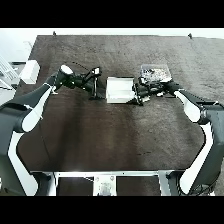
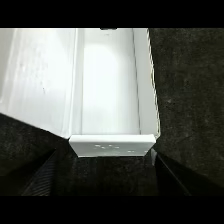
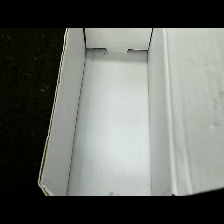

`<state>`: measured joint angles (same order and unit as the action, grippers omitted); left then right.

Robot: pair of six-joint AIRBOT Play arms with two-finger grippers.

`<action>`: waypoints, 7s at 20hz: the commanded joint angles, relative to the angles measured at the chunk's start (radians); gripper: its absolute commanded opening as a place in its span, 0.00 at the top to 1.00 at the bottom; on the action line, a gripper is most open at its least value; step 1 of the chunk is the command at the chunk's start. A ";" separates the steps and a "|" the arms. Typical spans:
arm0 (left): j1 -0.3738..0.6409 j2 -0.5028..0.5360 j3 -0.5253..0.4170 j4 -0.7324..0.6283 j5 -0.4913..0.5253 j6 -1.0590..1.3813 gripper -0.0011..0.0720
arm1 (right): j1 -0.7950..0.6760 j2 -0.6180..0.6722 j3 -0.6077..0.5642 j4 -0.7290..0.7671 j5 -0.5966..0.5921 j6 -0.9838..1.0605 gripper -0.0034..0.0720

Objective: Fold the box and place the chain.

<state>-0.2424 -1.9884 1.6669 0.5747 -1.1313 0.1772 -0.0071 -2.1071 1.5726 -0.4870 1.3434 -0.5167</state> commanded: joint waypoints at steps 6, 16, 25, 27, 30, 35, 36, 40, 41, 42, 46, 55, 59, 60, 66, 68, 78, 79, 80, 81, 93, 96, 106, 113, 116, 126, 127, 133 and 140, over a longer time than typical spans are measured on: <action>0.001 -0.026 0.007 -0.022 -0.017 -0.001 0.00 | 0.000 0.000 0.000 0.000 0.000 0.000 0.18; -0.040 -0.058 0.008 -0.036 0.036 0.004 0.00 | 0.000 0.000 0.000 0.000 0.000 0.000 0.18; -0.050 -0.074 0.008 -0.055 0.058 0.007 0.00 | 0.000 0.000 0.000 0.000 0.000 0.000 0.18; -0.050 -0.082 0.008 -0.059 0.064 0.007 0.00 | 0.000 0.000 0.000 0.000 0.000 0.000 0.18; -0.063 -0.089 0.008 -0.061 0.084 0.008 0.00 | 0.000 0.000 0.000 0.000 0.000 0.000 0.18; -0.075 -0.095 0.008 -0.076 0.105 0.014 0.01 | 0.000 0.000 0.000 0.000 0.000 0.000 0.18; -0.075 -0.101 0.008 -0.094 0.102 0.014 0.01 | 0.000 0.000 0.000 0.000 0.000 0.000 0.18; -0.075 -0.113 0.008 -0.114 0.111 0.023 0.01 | 0.000 0.000 0.000 0.000 0.000 0.000 0.18; -0.075 -0.113 0.008 -0.120 0.112 0.029 0.01 | 0.000 0.000 0.000 0.000 0.000 0.000 0.18; -0.075 -0.113 0.007 -0.127 0.114 0.034 0.01 | 0.000 0.000 0.000 0.000 0.000 0.000 0.18; -0.075 -0.120 0.007 -0.135 0.114 0.034 0.01 | 0.000 0.000 0.000 0.000 0.000 0.000 0.18; -0.075 -0.129 0.007 -0.137 0.116 0.041 0.02 | 0.000 0.000 0.000 0.000 0.000 0.000 0.18; -0.075 -0.134 0.008 -0.142 0.111 0.061 0.02 | 0.000 0.000 0.000 0.000 0.000 0.000 0.18; -0.075 -0.134 0.008 -0.145 0.113 0.068 0.02 | 0.000 0.000 0.000 0.000 0.000 0.000 0.18; -0.075 -0.134 0.008 -0.145 0.123 0.067 0.51 | 0.000 0.000 0.000 0.000 0.000 0.000 0.18; -0.075 -0.134 0.008 -0.145 0.127 0.067 0.51 | 0.000 0.000 0.000 0.000 0.000 0.000 0.18; -0.075 -0.134 0.008 -0.145 0.132 0.067 0.51 | 0.000 0.000 0.000 0.000 0.000 0.000 0.18; -0.075 -0.134 0.008 -0.145 0.132 0.067 0.51 | 0.000 0.000 0.000 0.000 0.000 0.000 0.18; -0.075 -0.134 0.008 -0.145 0.132 0.067 0.51 | 0.000 0.000 0.000 0.000 0.000 0.000 0.18; -0.075 -0.134 0.008 -0.145 0.132 0.067 0.51 | 0.000 0.000 0.000 0.000 0.000 0.000 0.18; -0.075 -0.134 0.008 -0.145 0.132 0.067 0.51 | 0.000 0.000 0.000 0.008 0.000 0.000 0.18; -0.075 -0.134 0.008 -0.145 0.132 0.067 0.51 | 0.002 0.000 0.000 0.015 0.003 0.001 0.18; -0.075 -0.134 0.008 -0.145 0.132 0.067 0.51 | -0.046 0.011 0.000 0.003 0.099 0.045 0.00; -0.075 -0.134 0.008 -0.145 0.132 0.067 0.51 | -0.073 0.052 0.001 -0.043 0.130 0.106 0.00; -0.075 -0.134 0.008 -0.145 0.132 0.067 0.51 | -0.118 0.097 0.001 -0.075 0.127 0.148 0.00; -0.075 -0.134 0.008 -0.145 0.132 0.067 0.51 | -0.120 0.171 0.000 0.058 0.247 0.207 0.94; -0.075 -0.134 0.008 -0.145 0.132 0.067 0.51 | -0.093 0.171 0.000 0.078 0.244 0.222 0.94; -0.075 -0.134 0.008 -0.145 0.132 0.067 0.51 | 0.043 0.171 0.001 0.049 -0.023 0.439 0.94; -0.075 -0.134 0.008 -0.145 0.132 0.067 0.51 | 0.041 0.166 0.073 -0.019 -0.122 0.571 0.95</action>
<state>-0.3164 -2.1223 1.6745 0.4290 -0.9993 0.2436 0.0288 -1.9377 1.6196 -0.4744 1.2827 -0.0124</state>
